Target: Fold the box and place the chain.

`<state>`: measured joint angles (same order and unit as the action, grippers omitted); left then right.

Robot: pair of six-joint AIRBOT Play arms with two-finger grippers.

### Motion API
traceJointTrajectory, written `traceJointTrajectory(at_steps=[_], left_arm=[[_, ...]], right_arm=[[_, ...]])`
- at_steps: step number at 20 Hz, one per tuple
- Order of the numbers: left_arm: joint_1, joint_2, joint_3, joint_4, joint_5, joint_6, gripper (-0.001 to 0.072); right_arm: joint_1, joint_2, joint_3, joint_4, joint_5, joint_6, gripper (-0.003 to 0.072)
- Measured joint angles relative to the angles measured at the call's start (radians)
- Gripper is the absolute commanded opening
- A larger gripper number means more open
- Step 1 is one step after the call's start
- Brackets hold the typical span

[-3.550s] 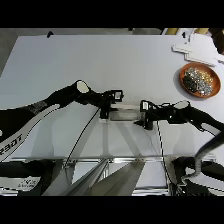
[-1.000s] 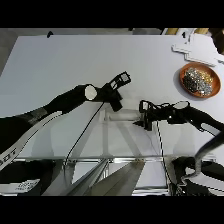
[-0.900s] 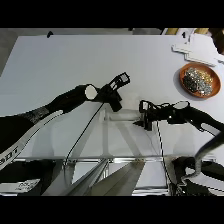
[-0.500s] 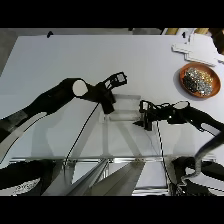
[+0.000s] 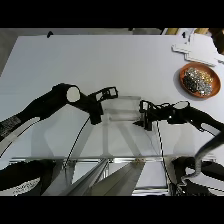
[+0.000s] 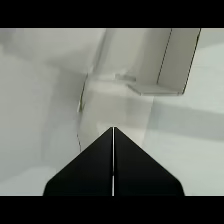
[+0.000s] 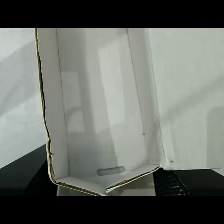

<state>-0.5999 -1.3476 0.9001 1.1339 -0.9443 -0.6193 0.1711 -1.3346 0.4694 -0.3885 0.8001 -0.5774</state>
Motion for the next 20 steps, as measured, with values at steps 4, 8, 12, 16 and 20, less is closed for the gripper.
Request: traceJointTrajectory(at_steps=[4,8,12,16,20], left_arm=[[0.026,0.001,-0.048,0.005,0.012,0.157,0.0233],[0.035,0.001,-0.064,-0.012,0.056,0.336,0.0354],[0.038,-0.013,-0.069,-0.062,0.111,0.449,0.0354],[0.024,-0.042,-0.073,-0.123,0.138,0.528,0.0352],[0.007,-0.064,-0.074,-0.146,0.155,0.552,0.0350]], right_arm=[[0.000,0.000,0.000,0.000,0.000,0.000,0.0298],[0.000,0.000,0.000,0.000,0.000,0.000,0.0298],[0.000,0.000,0.000,0.000,0.000,0.000,0.0298],[0.000,0.000,0.000,0.000,0.000,0.000,0.0298],[0.000,0.000,0.000,0.000,0.000,0.000,0.0298]])
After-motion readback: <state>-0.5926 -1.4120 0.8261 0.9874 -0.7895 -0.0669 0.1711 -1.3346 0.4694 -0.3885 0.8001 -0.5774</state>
